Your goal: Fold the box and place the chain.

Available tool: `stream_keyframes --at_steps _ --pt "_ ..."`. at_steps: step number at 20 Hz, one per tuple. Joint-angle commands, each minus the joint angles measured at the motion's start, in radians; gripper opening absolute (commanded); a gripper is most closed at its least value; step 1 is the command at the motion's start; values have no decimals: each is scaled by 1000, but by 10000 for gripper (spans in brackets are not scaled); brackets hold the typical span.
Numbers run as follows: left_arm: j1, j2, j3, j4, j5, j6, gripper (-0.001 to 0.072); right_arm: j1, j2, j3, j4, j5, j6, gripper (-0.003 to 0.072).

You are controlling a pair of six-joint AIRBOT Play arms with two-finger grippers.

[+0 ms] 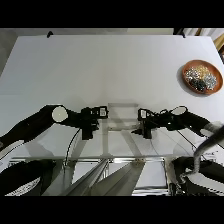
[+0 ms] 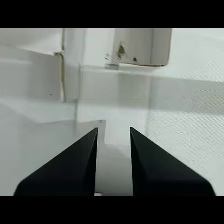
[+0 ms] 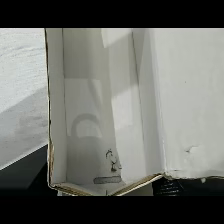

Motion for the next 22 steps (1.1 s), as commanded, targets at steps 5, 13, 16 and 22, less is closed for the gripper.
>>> stream_keyframes --at_steps 5,13,16,22 --pt "13 -66 -1 -64 77 315 301 0 1 0 0 0 0 338" --pt "11 -101 -1 -65 164 424 350 0 1 0 0 0 0 338" --pt "6 -101 -1 -66 145 425 349 0 1 0 0 0 0 338" --pt "-50 -105 -1 -116 174 520 342 0 1 0 0 0 0 338"
